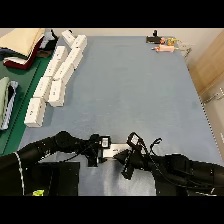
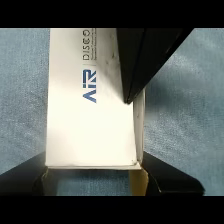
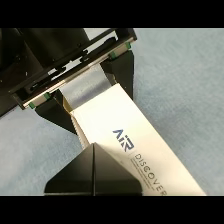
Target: Fold the box.
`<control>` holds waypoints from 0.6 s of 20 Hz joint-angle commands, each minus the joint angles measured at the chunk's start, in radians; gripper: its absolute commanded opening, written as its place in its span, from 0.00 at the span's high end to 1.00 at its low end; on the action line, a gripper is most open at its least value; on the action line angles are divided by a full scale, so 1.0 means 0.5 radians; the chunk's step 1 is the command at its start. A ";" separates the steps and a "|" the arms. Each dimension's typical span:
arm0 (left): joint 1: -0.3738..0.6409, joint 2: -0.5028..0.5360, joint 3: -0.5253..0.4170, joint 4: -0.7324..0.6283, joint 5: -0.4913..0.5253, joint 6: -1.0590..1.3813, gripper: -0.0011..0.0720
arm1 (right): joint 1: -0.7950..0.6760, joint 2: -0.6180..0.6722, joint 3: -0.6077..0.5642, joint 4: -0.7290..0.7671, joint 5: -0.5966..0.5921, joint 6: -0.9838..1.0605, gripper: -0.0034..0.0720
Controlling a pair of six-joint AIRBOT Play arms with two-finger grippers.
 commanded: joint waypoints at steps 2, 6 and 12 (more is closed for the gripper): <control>0.001 -0.001 0.002 0.001 0.000 0.001 0.42 | -0.008 0.193 0.026 -0.004 0.024 0.046 0.95; 0.001 -0.001 0.002 0.001 0.000 0.001 0.42 | -0.135 0.307 0.025 -0.063 -0.027 0.044 0.95; 0.001 -0.001 0.002 0.001 0.000 0.000 0.42 | -0.217 0.306 0.024 -0.208 -0.298 0.044 0.95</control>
